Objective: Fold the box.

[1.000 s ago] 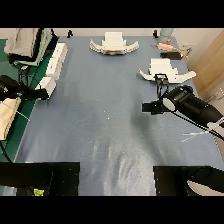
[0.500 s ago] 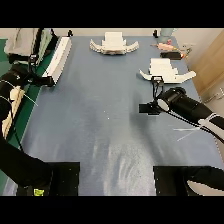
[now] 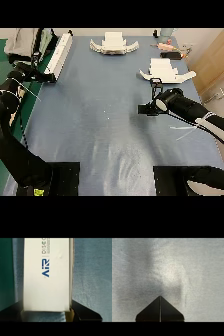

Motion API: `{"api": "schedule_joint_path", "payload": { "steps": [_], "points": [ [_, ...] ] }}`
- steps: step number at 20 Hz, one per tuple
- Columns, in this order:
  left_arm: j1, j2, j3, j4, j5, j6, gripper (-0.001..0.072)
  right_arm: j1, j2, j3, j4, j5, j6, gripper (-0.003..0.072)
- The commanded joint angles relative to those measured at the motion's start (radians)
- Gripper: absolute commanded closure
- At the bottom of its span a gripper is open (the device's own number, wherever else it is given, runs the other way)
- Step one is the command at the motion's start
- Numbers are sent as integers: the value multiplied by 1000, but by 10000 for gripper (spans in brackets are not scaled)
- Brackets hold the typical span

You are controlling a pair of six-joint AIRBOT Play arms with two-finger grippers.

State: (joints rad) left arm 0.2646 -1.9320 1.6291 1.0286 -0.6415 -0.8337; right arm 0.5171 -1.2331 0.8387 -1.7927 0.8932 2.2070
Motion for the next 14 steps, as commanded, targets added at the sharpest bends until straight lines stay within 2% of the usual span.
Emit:
{"api": "schedule_joint_path", "payload": {
  "steps": [1,9,10,11,14],
  "points": [
    [-2,-9,11,-1,3,-2,395,0,-1,0,1,0,0,683],
    [-3,-9,11,0,6,-1,390,0,-1,0,2,0,0,683],
    [-3,-9,11,4,6,-1,154,0,-1,0,2,0,0,683],
    [-2,-9,11,4,6,-3,20,0,-1,0,2,0,0,683],
    [0,4,11,48,-33,-5,19,0,-1,0,4,0,0,683]
  ]
}}
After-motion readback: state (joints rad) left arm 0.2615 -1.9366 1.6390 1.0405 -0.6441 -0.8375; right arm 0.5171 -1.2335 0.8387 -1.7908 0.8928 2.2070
